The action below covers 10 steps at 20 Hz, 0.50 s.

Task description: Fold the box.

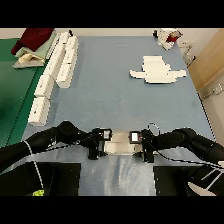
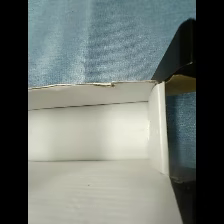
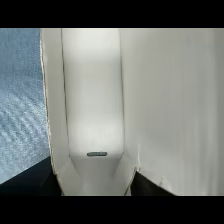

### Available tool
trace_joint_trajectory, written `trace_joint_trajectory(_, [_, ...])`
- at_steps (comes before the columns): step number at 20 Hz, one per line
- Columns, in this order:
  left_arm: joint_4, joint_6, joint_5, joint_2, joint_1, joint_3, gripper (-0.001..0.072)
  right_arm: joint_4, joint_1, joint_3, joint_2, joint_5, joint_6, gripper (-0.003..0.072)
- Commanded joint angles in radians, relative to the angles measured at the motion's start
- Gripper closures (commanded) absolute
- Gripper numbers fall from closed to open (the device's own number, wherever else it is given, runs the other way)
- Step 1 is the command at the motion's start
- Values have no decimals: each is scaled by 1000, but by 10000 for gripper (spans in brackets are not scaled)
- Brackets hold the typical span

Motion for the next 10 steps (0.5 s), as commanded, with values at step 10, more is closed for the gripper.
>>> trace_joint_trajectory(10, [0, 0, 0, 0, 0, 0, 188, -216, 0, 87, 105, -229, 352, -34])
